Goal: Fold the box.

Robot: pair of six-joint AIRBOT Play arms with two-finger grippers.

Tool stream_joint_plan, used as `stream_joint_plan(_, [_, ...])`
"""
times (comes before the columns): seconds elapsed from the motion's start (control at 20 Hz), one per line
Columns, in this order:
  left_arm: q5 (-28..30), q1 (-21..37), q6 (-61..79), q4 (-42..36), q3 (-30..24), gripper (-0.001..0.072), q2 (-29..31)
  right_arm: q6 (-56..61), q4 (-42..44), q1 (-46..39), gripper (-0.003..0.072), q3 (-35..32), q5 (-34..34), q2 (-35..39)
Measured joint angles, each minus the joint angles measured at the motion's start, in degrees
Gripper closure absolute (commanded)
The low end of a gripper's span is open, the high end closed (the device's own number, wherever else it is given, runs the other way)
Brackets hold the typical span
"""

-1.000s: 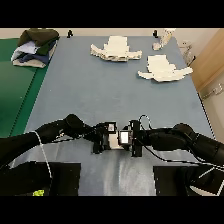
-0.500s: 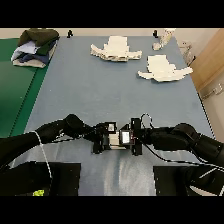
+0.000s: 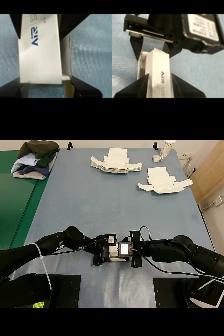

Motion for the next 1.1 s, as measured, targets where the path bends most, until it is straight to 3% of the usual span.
stream_joint_plan(0.35, [-0.17,0.0,0.09,0.07,0.0,0.0206,0.0,0.02,2.08,0.02,0.0283,-0.5,-2.29,-0.48])
stream_joint_plan(0.5, [-0.24,-0.04,0.11,0.09,0.0,0.0206,0.0,0.02,3.02,0.04,0.0202,-0.52,-3.3,-0.26])
stream_joint_plan(0.75, [-0.17,-0.04,0.09,0.04,0.0,0.0206,0.0,0.31,4.79,0.04,0.0206,-0.55,-3.93,2.54])
stream_joint_plan(0.8, [-0.15,-0.04,0.09,0.04,0.0,0.0206,0.0,1.16,5.46,0.02,0.0224,-0.55,-3.91,3.69])
stream_joint_plan(0.9, [-0.11,-0.04,0.09,0.04,0.0,0.0206,0.0,5.73,6.45,-0.15,0.05,-0.57,-3.39,6.19])
stream_joint_plan(1.0, [-0.09,-0.04,0.07,0.04,0.0,0.0206,0.0,12.81,7.08,-0.74,0.0584,-1.29,-1.42,8.5])
stream_joint_plan(1.05, [-0.09,-0.04,0.07,0.02,0.0,0.0206,0.0,16.13,7.67,-0.87,0.0669,-2.14,0.0,9.51])
stream_joint_plan(1.1, [-0.07,-0.04,0.04,0.02,0.0,0.0207,0.0,18.69,8.83,-0.98,0.0669,-3.26,1.46,10.36])
